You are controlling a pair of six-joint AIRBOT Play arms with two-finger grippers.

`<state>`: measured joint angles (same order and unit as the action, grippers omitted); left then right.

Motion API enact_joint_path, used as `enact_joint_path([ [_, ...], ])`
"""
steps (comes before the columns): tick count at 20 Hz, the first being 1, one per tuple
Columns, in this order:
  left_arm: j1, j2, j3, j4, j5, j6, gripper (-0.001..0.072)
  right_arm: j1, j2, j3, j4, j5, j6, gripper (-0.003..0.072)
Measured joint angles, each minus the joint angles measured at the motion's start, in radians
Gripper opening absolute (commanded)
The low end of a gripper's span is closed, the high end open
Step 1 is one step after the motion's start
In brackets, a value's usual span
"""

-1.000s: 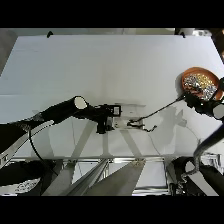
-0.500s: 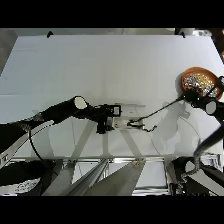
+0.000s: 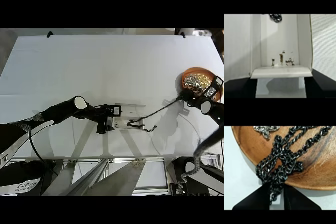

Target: Fold the box and place the chain.

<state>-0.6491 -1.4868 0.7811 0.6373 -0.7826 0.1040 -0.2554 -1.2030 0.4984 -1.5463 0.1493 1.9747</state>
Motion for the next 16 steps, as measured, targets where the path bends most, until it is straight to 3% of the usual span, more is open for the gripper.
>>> enact_joint_path([
  [1,0.000,0.000,0.000,0.000,0.000,0.000,0.0252,0.001,-0.001,0.000,0.000,-0.010,-0.002,0.0049],
  [2,0.000,0.000,0.000,0.000,0.000,0.000,0.0252,0.002,-0.002,0.000,0.000,-0.016,-0.005,0.0019],
  [10,0.000,0.000,0.000,0.000,0.000,0.000,0.0252,0.025,0.026,0.000,0.000,0.018,-0.076,0.0015],
  [13,0.000,0.000,0.000,0.000,0.000,0.000,0.0252,0.069,0.142,0.000,0.001,0.130,-0.139,0.0015],
  [16,0.000,0.000,0.000,0.000,0.000,0.000,0.0252,0.133,0.348,0.000,0.001,0.325,-0.219,0.0016],
])
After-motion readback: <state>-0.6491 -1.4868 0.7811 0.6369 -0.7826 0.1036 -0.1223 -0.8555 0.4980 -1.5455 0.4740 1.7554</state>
